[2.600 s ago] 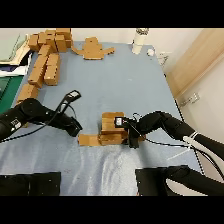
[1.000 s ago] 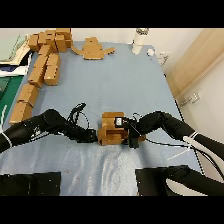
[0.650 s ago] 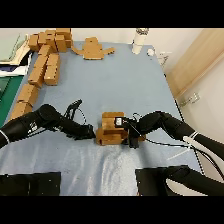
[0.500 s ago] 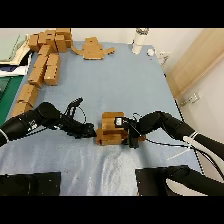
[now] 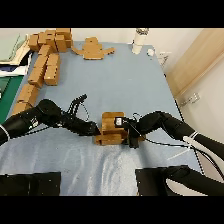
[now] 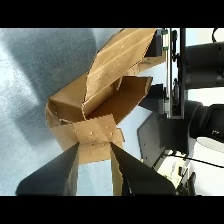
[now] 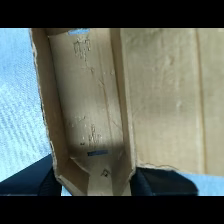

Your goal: Fold the box.

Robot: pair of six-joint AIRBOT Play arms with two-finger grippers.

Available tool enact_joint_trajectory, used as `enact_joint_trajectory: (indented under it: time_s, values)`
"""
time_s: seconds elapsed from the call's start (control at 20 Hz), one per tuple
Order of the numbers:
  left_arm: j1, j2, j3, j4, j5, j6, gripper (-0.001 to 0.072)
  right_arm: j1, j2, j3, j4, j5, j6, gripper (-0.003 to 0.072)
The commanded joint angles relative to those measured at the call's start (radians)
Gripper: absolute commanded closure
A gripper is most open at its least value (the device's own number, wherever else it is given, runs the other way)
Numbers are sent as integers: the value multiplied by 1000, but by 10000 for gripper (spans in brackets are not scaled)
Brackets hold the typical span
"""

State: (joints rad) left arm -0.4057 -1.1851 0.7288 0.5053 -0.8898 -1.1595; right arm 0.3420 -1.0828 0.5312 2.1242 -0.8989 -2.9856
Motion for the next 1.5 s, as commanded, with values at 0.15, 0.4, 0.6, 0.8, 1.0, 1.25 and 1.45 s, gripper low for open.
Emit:
enact_joint_trajectory:
  time_s: [0.15,0.4,0.6,0.8,1.0,1.25,1.45]
  values:
    - [66,-3,3,14,-63,14,699,0,0,0,0,0,0,179]
    - [209,-3,3,239,-113,-175,700,0,0,0,0,0,0,179]
    - [242,-5,-17,390,-81,-315,700,0,0,0,0,0,0,179]
    - [162,-5,-82,390,-10,-335,700,0,0,0,0,0,0,179]
    - [67,-5,-107,369,64,-356,700,0,0,0,0,0,0,178]
    - [-28,-18,-107,349,159,-360,700,0,0,0,0,0,0,179]
    - [-61,-35,-106,309,161,-358,700,0,0,0,0,0,0,179]
